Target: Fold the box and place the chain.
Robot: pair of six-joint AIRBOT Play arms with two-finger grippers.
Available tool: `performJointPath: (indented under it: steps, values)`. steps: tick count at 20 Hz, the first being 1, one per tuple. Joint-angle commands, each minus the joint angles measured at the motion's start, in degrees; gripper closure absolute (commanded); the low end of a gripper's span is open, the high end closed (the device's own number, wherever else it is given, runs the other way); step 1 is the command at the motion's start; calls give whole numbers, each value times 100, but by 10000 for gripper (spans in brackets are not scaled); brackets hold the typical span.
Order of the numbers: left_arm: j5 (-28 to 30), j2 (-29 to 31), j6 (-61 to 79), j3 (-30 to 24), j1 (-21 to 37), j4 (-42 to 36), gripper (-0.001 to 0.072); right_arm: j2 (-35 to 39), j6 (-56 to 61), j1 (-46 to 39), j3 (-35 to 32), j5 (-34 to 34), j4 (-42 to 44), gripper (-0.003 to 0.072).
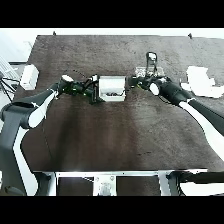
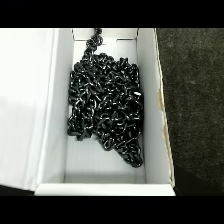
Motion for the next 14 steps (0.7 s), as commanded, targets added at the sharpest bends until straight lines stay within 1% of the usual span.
performJointPath:
  steps: [1,2,4,8,13,14]
  values:
    - [0,2,0,0,2,2,253,-505,-70,-490,-44,-649,420,277]
    - [0,2,0,0,2,2,253,-673,-70,-527,-42,-970,623,279]
    - [2,2,0,0,2,2,253,-931,-70,-527,35,-1226,813,278]
    - [-2,2,0,0,2,2,253,-1373,-74,-452,422,-1241,911,282]
    - [-2,2,0,0,2,2,253,-1644,-70,-339,787,-1311,1075,297]
    - [0,2,0,0,2,2,252,-1716,-70,-317,796,-1311,1161,338]
